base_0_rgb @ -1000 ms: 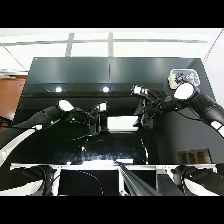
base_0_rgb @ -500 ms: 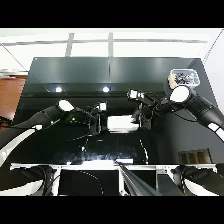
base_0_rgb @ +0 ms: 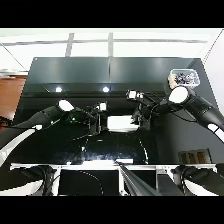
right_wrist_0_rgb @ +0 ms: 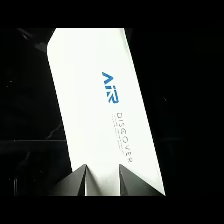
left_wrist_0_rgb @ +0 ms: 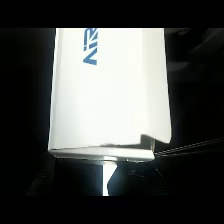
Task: Fold the box and place the chain.
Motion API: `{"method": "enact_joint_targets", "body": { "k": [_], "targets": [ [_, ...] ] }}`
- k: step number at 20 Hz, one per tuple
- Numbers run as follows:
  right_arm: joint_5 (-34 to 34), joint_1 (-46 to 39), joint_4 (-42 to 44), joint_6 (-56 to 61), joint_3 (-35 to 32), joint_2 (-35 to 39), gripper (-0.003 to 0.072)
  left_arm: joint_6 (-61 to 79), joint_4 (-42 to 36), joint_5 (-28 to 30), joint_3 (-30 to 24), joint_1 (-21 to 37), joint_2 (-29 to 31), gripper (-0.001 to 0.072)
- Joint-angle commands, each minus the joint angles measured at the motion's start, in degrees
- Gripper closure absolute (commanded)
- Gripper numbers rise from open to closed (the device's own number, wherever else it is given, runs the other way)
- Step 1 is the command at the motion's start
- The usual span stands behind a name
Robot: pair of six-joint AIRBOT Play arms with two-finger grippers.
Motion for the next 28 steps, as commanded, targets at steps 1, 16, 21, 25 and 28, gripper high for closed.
{"method": "enact_joint_targets", "body": {
  "k": [1,16,21,25,28],
  "targets": [
    [-1.4,1.6,-1.2,2.1,0.0,0.0,0.0447,0.0,0.0,0.0,0.0,0.0,0.0,0.0198],
    [-1.7,1.6,-1.9,3.4,0.0,0.0,0.0592,0.0,0.1,-0.1,0.0,0.0,0.0,0.0198],
    [-0.5,1.6,-1.9,4.5,0.0,0.0,0.0523,0.0,0.0,-0.1,0.0,0.0,0.0,0.0198],
    [-0.6,1.6,-1.9,4.5,0.0,0.0,0.0523,0.0,0.0,-0.1,0.0,0.0,0.0,0.0198],
    [-0.6,1.6,-1.9,4.5,-0.1,0.0,0.0523,0.0,0.1,-0.1,0.0,0.0,0.0,0.0198]
  ]
}}
